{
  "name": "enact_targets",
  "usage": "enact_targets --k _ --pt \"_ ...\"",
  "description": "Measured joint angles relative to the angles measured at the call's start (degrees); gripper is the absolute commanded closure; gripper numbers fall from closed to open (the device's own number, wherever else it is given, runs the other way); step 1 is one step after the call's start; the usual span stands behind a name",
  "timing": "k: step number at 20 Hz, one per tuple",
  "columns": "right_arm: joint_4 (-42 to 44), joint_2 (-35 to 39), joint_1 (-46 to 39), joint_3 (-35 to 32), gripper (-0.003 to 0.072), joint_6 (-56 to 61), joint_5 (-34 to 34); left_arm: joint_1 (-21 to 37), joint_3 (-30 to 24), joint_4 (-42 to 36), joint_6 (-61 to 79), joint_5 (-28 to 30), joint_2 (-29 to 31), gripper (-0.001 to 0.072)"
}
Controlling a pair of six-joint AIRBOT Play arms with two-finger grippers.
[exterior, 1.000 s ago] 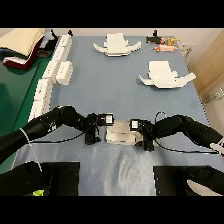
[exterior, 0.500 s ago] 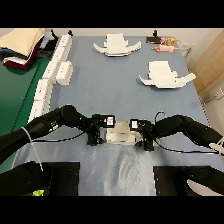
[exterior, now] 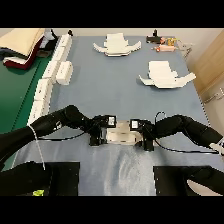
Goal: Fold the box.
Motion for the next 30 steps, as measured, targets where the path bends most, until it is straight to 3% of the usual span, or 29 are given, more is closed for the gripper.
enact_targets --k 11,23,30 --pt "0.0 0.0 0.0 0.0 0.0223 -0.1 0.0 0.0 -3.0 -3.5 0.2 -0.3 -0.1 0.0011" --pt "0.0 0.0 0.0 0.0 0.0223 0.0 0.0 -2.6 -3.3 -6.7 0.2 3.2 -2.1 0.0011" --pt "0.0 0.0 0.0 0.0 0.0223 0.0 0.0 -2.9 -3.3 0.4 -6.2 3.7 -1.2 0.001"
